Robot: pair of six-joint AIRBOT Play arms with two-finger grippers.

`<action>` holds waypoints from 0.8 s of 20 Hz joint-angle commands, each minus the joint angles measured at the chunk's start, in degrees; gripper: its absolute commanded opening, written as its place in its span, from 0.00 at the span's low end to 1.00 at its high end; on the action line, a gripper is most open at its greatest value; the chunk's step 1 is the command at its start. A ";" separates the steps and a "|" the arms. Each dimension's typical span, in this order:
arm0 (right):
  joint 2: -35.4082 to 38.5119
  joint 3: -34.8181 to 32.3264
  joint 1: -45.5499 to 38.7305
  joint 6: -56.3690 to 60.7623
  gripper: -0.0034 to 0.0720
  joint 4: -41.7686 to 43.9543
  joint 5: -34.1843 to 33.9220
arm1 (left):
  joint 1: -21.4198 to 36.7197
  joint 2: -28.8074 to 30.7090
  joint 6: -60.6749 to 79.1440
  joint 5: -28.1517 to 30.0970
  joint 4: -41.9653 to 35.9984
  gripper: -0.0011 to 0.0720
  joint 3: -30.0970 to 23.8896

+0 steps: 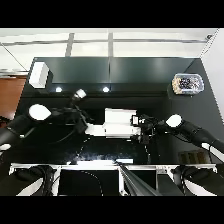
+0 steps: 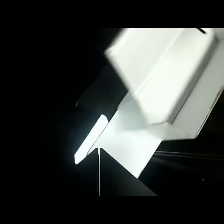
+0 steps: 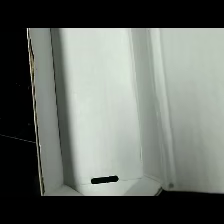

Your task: Fold the box and place the chain.

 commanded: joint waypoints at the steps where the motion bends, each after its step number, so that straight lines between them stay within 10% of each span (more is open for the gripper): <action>1: 0.00 0.00 0.02 -0.02 0.32 -0.04 0.09 | 13.03 3.48 -15.45 -10.84 2.47 0.05 -0.11; 9: 0.00 0.00 0.02 -0.02 0.32 -0.04 0.09 | 19.56 -4.22 -45.99 -12.48 0.00 0.05 -9.68; 16: 0.00 0.00 0.02 -0.02 0.32 -0.04 0.09 | 15.28 -15.98 -31.30 -9.79 -19.91 0.05 -10.99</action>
